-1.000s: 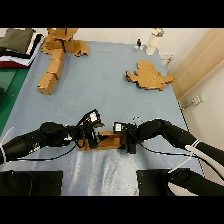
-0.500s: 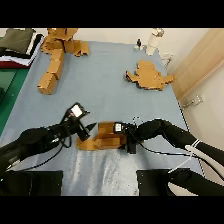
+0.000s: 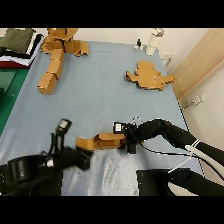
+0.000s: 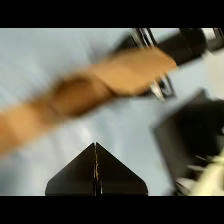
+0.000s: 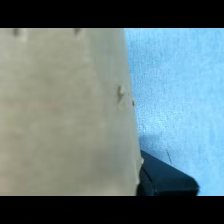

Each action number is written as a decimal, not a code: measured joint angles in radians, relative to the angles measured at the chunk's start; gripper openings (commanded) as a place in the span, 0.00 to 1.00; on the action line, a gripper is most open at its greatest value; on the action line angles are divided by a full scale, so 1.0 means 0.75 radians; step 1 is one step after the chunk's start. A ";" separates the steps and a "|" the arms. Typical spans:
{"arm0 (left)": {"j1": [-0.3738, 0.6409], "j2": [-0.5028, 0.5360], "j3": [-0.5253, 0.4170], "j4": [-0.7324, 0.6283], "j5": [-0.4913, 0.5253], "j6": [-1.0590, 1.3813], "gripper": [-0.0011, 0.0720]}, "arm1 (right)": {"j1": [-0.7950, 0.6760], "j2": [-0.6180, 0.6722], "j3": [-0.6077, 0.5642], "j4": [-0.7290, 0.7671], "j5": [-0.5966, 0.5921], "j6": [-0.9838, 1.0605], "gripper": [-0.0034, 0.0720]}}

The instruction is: Fold the box.

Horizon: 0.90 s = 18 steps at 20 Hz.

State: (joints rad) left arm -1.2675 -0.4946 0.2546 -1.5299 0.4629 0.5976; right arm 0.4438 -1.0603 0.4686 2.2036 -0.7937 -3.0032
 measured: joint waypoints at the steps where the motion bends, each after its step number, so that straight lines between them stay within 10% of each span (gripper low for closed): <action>1: -0.058 -0.034 -0.001 -0.113 -0.080 -0.031 0.03 | 0.000 0.000 0.000 0.000 0.000 0.000 0.84; 7: -0.111 -0.392 0.031 -0.396 -0.676 -0.159 0.03 | 0.000 0.001 0.000 0.000 0.000 0.000 0.84; 18: 0.280 -0.621 0.172 -0.352 -0.888 0.005 0.03 | 0.000 0.000 0.000 0.001 0.000 0.000 0.84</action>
State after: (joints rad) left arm -1.0576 -0.9600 0.3836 -1.7943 -0.2031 0.6014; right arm 0.4438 -1.0603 0.4686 2.2040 -0.7937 -3.0032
